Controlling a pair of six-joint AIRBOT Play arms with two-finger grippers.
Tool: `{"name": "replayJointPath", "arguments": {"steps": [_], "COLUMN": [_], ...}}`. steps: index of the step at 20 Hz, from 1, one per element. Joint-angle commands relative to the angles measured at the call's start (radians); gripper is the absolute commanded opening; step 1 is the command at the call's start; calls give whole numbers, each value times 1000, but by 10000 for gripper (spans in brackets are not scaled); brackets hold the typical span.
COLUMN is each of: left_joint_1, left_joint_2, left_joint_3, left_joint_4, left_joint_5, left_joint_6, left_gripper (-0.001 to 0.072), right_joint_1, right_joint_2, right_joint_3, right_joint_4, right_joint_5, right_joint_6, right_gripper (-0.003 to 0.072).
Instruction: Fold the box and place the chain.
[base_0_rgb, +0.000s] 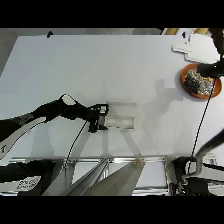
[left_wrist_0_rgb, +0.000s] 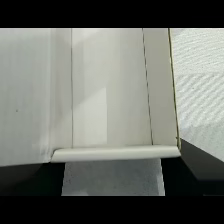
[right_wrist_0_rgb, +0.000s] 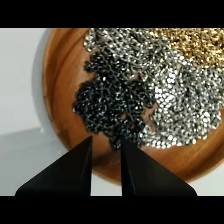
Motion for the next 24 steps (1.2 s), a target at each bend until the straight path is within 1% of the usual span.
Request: {"name": "replayJointPath", "arguments": {"steps": [1, 5, 13, 19, 20, 22, 24], "left_joint_1": [0, 0, 0, 0, 0, 0, 0], "left_joint_2": [1, 1, 1, 1, 1, 1, 1], "left_joint_3": [1, 1, 1, 1, 1, 1, 1], "left_joint_4": [0, 0, 0, 0, 0, 0, 0], "left_joint_5": [0, 0, 0, 0, 0, 0, 0], "left_joint_6": [0, 0, 0, 0, 0, 0, 0], "left_gripper": [153, 153, 153, 153, 153, 153, 153], "right_joint_1": [-55, -78, -78, -78, -78, -78, -77], "right_joint_2": [-114, -182, -231, -234, -234, -234, -229], "right_joint_3": [2, 2, 2, 2, 2, 2, 2], "right_joint_4": [8, 32, 32, 31, 31, 31, 31], "right_joint_5": [-68, -39, 3, 16, 10, 10, 23], "right_joint_6": [-10, -9, -69, -90, -90, -90, -97], "right_gripper": [158, 158, 157, 156, 149, 19, 19]}}
